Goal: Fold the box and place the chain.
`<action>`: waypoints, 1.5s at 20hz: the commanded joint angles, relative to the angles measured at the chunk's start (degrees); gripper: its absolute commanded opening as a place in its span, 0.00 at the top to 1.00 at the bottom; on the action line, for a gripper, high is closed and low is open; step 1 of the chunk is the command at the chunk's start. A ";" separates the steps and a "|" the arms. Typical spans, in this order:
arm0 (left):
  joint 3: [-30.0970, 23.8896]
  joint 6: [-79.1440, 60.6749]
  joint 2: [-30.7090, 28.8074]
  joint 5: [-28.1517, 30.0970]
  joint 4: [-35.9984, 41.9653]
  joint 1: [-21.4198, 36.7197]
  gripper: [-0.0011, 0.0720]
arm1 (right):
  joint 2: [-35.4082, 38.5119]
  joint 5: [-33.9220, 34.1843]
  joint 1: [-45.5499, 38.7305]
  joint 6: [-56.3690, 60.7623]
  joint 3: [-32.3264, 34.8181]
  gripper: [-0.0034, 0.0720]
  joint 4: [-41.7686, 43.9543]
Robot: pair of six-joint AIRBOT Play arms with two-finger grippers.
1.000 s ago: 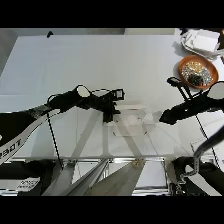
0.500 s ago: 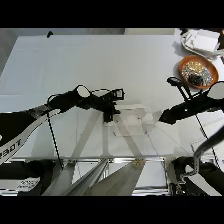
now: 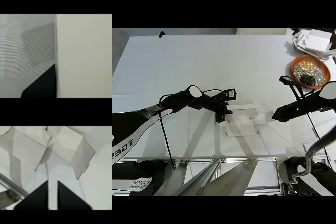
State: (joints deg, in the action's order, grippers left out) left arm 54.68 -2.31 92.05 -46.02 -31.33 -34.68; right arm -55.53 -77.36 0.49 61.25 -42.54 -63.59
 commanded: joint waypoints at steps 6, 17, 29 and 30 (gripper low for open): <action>-0.02 0.02 0.00 -0.11 0.00 -0.04 0.97 | 0.02 3.28 0.04 -42.58 -0.04 0.94 9.33; -0.02 0.02 0.00 -0.15 0.00 -0.04 0.97 | 0.42 11.72 15.74 -45.77 0.98 0.94 -1.53; -0.02 0.02 0.00 -0.55 0.00 -0.04 0.97 | 10.10 36.89 17.94 -46.53 27.36 0.00 1.09; -0.02 0.02 0.00 -0.55 0.00 -0.04 0.97 | 10.40 38.69 19.10 -46.56 28.30 0.00 1.07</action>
